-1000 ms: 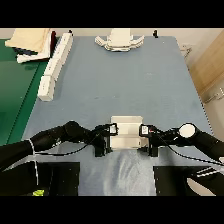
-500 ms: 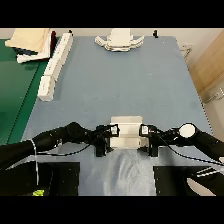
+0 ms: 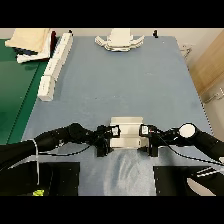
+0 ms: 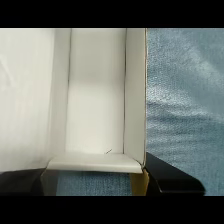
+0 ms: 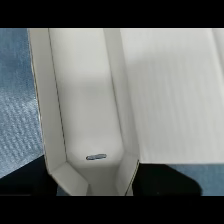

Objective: Fold the box.

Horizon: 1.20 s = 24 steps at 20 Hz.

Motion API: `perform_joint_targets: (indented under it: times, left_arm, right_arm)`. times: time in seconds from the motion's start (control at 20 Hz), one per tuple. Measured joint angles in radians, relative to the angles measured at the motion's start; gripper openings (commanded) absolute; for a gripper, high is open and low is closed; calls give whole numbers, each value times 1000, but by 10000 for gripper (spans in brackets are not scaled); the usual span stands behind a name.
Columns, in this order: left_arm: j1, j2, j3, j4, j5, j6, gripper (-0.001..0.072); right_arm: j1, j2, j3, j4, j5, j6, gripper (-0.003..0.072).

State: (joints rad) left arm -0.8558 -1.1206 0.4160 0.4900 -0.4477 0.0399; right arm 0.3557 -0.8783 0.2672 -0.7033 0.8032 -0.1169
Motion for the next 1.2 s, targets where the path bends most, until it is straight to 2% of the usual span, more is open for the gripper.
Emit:
perform_joint_targets:
  times: [0.4,0.45,0.5,0.75,0.95,1.2]
  left_arm:
    - [0,0,0,2,-4,1,456]
    - [0,0,0,2,-4,1,456]
    - [0,0,0,3,-4,2,456]
    - [0,0,0,3,-5,1,456]
    - [0,0,0,3,-6,1,456]
    - [0,0,0,3,-6,1,456]
  right_arm:
    - [0,0,0,0,0,0,579]
    - [0,0,0,0,0,0,678]
    - [0,0,0,1,0,1,720]
    - [0,28,4,-18,19,70,720]
    - [-8,132,4,-103,54,192,720]
    - [-13,350,5,-171,99,464,720]
